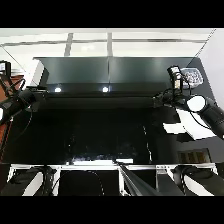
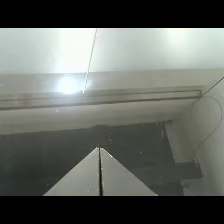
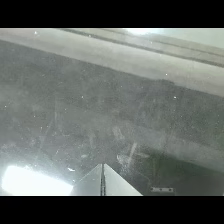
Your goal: Fold the box and place the chain.
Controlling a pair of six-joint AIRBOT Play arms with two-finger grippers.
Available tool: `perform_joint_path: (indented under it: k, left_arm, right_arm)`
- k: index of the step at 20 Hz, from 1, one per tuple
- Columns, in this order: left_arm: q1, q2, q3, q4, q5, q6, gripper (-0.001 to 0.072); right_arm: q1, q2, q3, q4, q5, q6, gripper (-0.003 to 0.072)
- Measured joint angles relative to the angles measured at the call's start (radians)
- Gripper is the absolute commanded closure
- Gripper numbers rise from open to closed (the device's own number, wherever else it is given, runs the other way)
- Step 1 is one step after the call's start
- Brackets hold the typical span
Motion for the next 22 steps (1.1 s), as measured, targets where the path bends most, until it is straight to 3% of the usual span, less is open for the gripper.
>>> perform_joint_path:
  k: [15, 19, 20, 21, 22]
  left_arm:
    - [0.0, -0.006, 0.0, 0.0, 0.0, 0.0, 0.068]
    - [0.0, -0.006, 0.0, -0.003, 0.005, 0.0, 0.0677]
    - [0.0, -0.006, 0.0, -0.004, 0.008, 0.0, 0.0566]
    - [-0.001, -0.008, 0.0, -0.006, 0.01, 0.0, 0.0197]
    - [-0.001, -0.009, 0.0, -0.007, 0.01, 0.0, 0.0008]
  right_arm:
    - [0.002, 0.0, 0.0, 0.006, -0.003, 0.0, 0.0672]
    - [0.003, 0.0, 0.0, 0.132, -0.023, 0.0, 0.0658]
    - [0.003, 0.0, 0.0, 0.166, -0.029, 0.001, 0.0475]
    - [0.003, 0.0, 0.0, 0.196, -0.034, 0.001, 0.0089]
    - [0.003, 0.0, 0.0, 0.219, -0.038, 0.001, -0.0034]
